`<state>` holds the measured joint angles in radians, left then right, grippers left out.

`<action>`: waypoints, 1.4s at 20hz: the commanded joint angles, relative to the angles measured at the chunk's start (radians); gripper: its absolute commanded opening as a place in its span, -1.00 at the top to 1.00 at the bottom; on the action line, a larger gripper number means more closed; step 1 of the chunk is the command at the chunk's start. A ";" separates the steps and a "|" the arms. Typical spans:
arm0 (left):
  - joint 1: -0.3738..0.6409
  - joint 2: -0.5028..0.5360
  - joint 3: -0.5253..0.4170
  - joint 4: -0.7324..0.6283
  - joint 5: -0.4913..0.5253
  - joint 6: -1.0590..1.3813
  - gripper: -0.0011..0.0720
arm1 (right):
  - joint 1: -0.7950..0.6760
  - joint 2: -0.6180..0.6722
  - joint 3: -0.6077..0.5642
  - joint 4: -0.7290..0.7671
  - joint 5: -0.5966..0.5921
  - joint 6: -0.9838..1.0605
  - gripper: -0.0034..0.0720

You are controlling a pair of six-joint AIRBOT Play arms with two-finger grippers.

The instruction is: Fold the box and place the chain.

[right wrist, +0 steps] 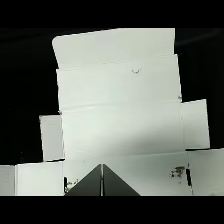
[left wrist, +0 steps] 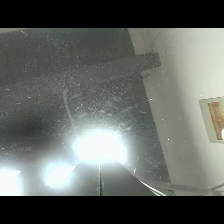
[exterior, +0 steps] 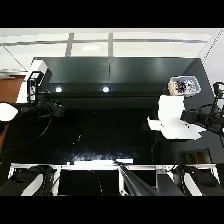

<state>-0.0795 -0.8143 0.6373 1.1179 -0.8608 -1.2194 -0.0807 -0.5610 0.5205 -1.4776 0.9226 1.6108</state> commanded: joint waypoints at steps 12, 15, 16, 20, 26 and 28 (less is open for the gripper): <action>-0.001 0.000 -0.001 0.000 0.000 0.000 0.89 | 0.000 0.001 0.000 0.000 0.000 0.000 0.86; -0.001 0.000 -0.001 0.000 0.000 0.000 0.89 | 0.000 0.001 0.000 0.001 -0.001 0.001 0.86; -0.001 0.000 -0.001 0.000 0.000 0.000 0.89 | 0.000 0.001 0.000 0.011 -0.003 0.001 0.86; -0.001 0.000 -0.001 -0.008 0.074 -0.001 0.89 | 0.000 0.001 0.000 0.010 -0.057 0.001 0.86; -0.001 -0.008 -0.001 -0.031 0.192 -0.005 -1.00 | -0.028 -0.035 0.003 -0.116 -0.142 0.061 -0.96; -0.001 -0.013 0.000 -0.033 0.225 -0.011 -0.94 | -0.126 -0.089 0.037 -0.222 -0.133 0.145 -0.96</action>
<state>-0.0803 -0.8223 0.6369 1.0908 -0.7059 -1.2266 -0.1310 -0.6022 0.5327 -1.5665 0.8036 1.6653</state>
